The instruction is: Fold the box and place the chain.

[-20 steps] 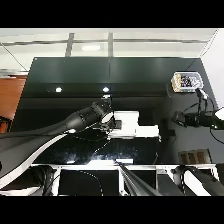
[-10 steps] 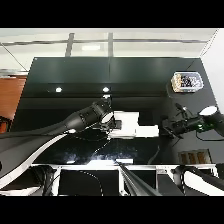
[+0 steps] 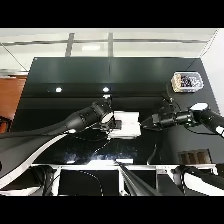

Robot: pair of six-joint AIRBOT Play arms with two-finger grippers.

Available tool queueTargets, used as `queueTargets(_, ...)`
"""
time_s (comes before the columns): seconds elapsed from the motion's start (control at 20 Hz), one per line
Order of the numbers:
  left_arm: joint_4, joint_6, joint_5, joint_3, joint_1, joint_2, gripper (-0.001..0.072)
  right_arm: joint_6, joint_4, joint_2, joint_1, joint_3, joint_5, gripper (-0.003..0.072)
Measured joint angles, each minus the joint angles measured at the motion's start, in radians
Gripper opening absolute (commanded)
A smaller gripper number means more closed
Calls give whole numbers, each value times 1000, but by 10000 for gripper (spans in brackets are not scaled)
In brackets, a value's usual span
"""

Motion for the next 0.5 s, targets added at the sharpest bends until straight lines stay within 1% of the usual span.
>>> queueTargets(0.2,0,0,0,0,0,0,29,-32,24,-1,43,30,24,570)
queueTargets(0.35,0,0,0,0,0,0,29,-29,6,-1,112,46,-22,569)
queueTargets(0.5,0,0,0,0,0,0,29,42,-82,-1,191,80,-86,567)
